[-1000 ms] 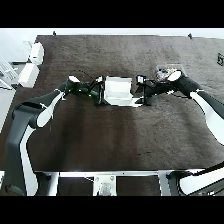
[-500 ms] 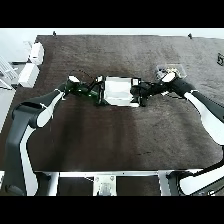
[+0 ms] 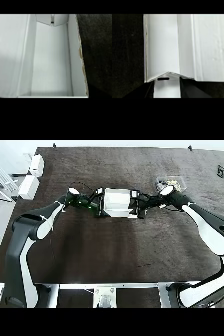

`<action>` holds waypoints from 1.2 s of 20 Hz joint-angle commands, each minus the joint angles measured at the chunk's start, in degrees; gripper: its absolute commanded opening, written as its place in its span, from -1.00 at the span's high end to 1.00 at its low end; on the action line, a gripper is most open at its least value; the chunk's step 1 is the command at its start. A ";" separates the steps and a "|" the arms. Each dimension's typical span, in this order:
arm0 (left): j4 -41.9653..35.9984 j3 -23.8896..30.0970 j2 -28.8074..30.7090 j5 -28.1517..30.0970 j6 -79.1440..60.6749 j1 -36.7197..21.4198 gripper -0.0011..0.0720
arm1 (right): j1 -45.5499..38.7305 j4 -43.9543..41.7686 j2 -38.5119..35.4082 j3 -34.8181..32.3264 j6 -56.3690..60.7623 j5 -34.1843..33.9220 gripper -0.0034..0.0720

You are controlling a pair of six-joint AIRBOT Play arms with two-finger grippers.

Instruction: Fold the box and place the chain.

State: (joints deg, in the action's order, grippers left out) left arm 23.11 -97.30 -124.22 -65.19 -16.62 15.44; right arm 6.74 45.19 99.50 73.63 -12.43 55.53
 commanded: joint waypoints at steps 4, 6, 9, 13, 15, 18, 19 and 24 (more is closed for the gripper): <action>-0.02 0.04 -0.55 1.68 0.09 0.02 0.20 | 2.03 -1.81 1.29 0.02 -1.88 -4.28 -0.02; -0.02 0.04 -0.55 1.70 0.09 0.02 0.20 | 2.23 -3.56 1.33 0.04 -3.67 -4.72 -0.03; -0.02 0.04 -0.55 1.70 0.09 0.02 0.20 | 2.23 -6.62 1.33 0.07 -4.85 -4.72 -0.03; 0.00 0.04 -0.55 1.70 0.09 0.02 0.20 | 2.23 -6.88 1.38 0.07 -6.91 -2.95 -0.33; 0.00 0.02 -0.55 1.70 0.09 0.02 0.20 | 2.23 -6.84 1.49 0.07 -6.95 -3.02 -0.41; 0.00 0.02 -0.55 1.66 0.11 0.02 0.20 | 1.97 -6.82 1.62 0.04 -6.93 -3.06 -0.47; 0.00 0.02 -0.52 1.66 0.11 0.02 0.20 | 1.99 -6.82 1.62 0.04 -6.95 -3.06 -0.47; -0.02 0.02 -0.52 1.53 0.11 0.02 0.20 | 1.99 -6.58 1.60 0.07 -6.95 -3.06 -0.56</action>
